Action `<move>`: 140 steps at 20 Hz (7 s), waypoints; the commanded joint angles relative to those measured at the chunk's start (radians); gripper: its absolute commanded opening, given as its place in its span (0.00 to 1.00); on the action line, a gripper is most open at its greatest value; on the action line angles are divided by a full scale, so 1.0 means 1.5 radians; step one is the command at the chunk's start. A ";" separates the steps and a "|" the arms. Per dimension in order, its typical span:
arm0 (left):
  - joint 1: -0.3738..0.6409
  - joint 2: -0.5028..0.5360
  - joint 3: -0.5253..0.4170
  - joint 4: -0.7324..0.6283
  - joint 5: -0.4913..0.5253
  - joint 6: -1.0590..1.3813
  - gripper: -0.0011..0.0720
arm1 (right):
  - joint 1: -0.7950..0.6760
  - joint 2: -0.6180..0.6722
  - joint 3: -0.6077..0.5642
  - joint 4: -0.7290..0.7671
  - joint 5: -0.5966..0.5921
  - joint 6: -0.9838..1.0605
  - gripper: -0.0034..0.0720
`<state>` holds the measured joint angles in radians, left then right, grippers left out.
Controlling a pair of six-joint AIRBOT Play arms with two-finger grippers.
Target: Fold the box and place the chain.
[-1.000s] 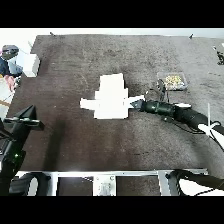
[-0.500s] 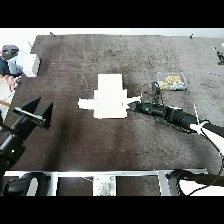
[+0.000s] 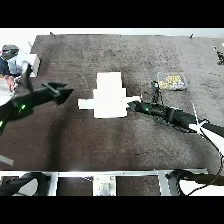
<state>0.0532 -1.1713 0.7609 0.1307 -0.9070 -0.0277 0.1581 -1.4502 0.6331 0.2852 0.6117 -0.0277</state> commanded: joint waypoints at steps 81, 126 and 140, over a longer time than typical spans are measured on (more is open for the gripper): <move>-0.178 -0.712 0.773 0.285 -0.249 0.088 0.03 | 0.082 -0.067 0.197 -0.647 -0.002 -0.196 0.94; -0.178 -0.712 0.773 0.285 -0.256 0.094 0.03 | -0.027 -0.326 0.601 -0.596 0.341 -0.165 1.00; -0.178 -0.712 0.773 0.285 -0.255 0.094 0.03 | -0.026 -0.406 0.662 -0.586 0.410 -0.160 0.98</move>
<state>-0.2131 -2.2398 1.9186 0.5575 -1.2919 0.1143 0.1184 -2.0483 1.6180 -0.5945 1.2133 -0.2672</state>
